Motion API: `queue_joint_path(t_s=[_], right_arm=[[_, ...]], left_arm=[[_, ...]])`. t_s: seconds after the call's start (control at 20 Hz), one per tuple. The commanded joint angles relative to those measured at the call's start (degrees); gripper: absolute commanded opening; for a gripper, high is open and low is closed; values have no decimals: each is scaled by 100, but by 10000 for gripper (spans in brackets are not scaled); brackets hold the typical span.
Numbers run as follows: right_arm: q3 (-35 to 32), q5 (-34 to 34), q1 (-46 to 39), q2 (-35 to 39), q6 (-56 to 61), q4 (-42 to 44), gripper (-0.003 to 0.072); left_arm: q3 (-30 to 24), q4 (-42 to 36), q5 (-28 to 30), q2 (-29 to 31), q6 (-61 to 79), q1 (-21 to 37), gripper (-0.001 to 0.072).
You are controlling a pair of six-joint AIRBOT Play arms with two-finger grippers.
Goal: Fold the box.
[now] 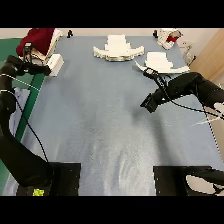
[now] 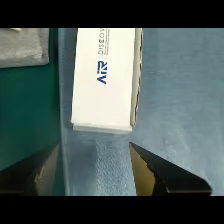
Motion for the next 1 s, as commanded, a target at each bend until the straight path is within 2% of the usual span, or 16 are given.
queue_joint_path(t_s=[0.0, 0.05, 0.1, 0.15, 0.2, 0.25, 0.4, 0.55, 0.7, 0.8, 0.95], right_arm=[[4, -2, -2, -2, 0, 2, 4], [4, -2, -2, -2, 0, 2, 3], [4, -2, -2, -2, 0, 2, 4], [4, -4, -2, -2, 0, 2, 4], [4, -9, -2, -2, 0, 2, 4], [4, -9, -2, -2, 0, 2, 4], [4, -13, -2, -2, 0, 2, 4], [7, -13, -2, -2, 0, 2, 4], [7, -13, -2, -2, 0, 4, 4], [4, -13, -2, -2, 0, 2, 3], [4, -13, -2, -2, 0, 2, 4]], left_arm=[[4, 24, -1464, 553, -33, 160, 695], [4, 17, -1917, 704, -33, 162, 695], [4, -4, -2321, 846, -79, 151, 648], [4, -11, -2734, 960, -299, 133, 393], [4, -28, -3134, 1064, -474, 107, 49], [4, -61, -3460, 1150, -671, 63, 12], [-31, -85, -3969, 1419, -1196, -105, 4], [-553, -83, -3849, 2203, -1392, -354, 3], [-1805, 39, -3069, 3585, -1600, -595, 4], [-2809, 42, -2894, 4533, -1600, -870, 4], [-4205, 42, -2662, 5517, -1801, -1484, 5]])
